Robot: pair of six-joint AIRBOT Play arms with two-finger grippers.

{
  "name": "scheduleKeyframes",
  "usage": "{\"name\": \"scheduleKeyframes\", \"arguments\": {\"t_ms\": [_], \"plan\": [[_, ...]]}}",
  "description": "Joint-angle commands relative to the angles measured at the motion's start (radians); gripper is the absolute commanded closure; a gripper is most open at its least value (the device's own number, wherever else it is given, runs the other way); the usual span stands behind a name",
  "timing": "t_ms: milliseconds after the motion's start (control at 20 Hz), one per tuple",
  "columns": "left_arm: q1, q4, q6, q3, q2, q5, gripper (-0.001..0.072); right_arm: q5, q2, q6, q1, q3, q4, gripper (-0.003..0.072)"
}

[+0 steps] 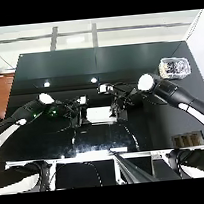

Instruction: Fold the box and place the chain.

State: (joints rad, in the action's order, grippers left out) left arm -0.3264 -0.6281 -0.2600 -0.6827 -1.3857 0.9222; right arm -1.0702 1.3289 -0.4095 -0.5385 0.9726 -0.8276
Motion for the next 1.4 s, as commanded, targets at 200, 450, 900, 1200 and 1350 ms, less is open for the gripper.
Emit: {"name": "scheduleKeyframes", "arguments": {"t_ms": [200,450,900,1200,1350], "plan": [[0.0,0.0,-0.002,0.0,0.0,-0.001,0.0247,-0.156,-0.16,-0.298,0.132,-0.001,0.005,0.0397],[0.0,0.0,-0.002,0.0,0.0,-0.002,0.0247,-0.086,-0.149,-0.559,0.2,-0.142,0.222,0.0674],[0.0,0.0,-0.002,0.0,0.0,-0.002,0.0247,0.037,0.071,-0.568,0.109,-0.212,0.614,0.0673],[0.0,0.0,-0.002,0.0,0.0,-0.001,0.0247,0.092,0.097,-0.585,0.102,-0.212,0.578,0.0673],[0.0,0.0,-0.002,0.0,0.0,-0.001,0.0247,0.104,0.097,-0.602,0.1,-0.215,0.541,0.0674]]}}
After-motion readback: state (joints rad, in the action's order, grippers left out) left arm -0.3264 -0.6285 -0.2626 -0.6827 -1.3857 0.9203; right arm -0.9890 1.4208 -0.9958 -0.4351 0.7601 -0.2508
